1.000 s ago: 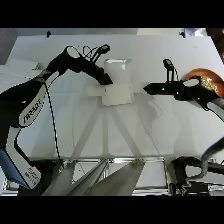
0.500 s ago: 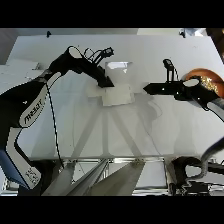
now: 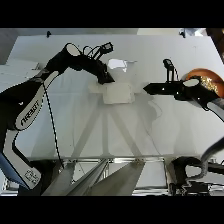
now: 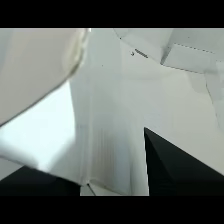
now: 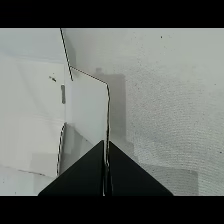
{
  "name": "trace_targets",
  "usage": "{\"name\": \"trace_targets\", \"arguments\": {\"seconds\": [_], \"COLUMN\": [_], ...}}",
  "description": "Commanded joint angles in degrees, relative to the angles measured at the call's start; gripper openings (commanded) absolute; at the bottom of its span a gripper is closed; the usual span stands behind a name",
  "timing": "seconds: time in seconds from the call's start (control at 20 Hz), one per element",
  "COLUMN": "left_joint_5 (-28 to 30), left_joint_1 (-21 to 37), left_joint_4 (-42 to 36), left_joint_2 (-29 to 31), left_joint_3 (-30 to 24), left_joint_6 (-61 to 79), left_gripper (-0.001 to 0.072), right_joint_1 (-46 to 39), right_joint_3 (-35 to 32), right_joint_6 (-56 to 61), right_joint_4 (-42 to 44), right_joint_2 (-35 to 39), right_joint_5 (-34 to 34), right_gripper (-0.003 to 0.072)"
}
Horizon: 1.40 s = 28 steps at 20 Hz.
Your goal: Fold the box and place the chain.
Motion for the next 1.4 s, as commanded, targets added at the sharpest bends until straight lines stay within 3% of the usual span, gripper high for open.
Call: {"name": "trace_targets", "arguments": {"seconds": [0.0, 0.1, 0.15, 0.2, 0.3, 1.35], "left_joint_5": [0.8, 0.8, 0.8, 0.6, 0.3, -0.9], "left_joint_1": [-0.1, -0.1, -0.1, -0.1, -0.1, 0.0], "left_joint_4": [0.1, 0.1, 0.1, 0.1, 0.1, 0.1], "left_joint_2": [0.2, 0.2, 0.2, 0.2, 0.2, 0.2], "left_joint_3": [0.0, 0.0, 0.0, 0.0, 0.0, 0.0], "left_joint_6": [1.3, 1.3, 1.3, 1.3, 1.3, 1.2], "left_gripper": [0.0398, 0.0395, 0.0334, 0.0198, 0.0007, 0.0010], "right_joint_1": [0.0, 0.1, 0.1, 0.1, 0.0, 0.1], "right_joint_3": [0.0, 0.0, 0.0, 0.0, 0.0, 0.0], "right_joint_6": [0.0, 0.0, 0.0, 0.0, 0.0, 0.0], "right_joint_4": [0.0, 0.0, 0.0, 0.0, 0.0, 0.0], "right_joint_2": [0.0, 0.0, 0.0, 0.0, 0.0, 0.0], "right_joint_5": [0.0, 0.0, 0.0, 0.0, 0.0, 0.0], "right_gripper": [0.0014, 0.0014, 0.0014, 0.0014, 0.0014, 0.0014]}}
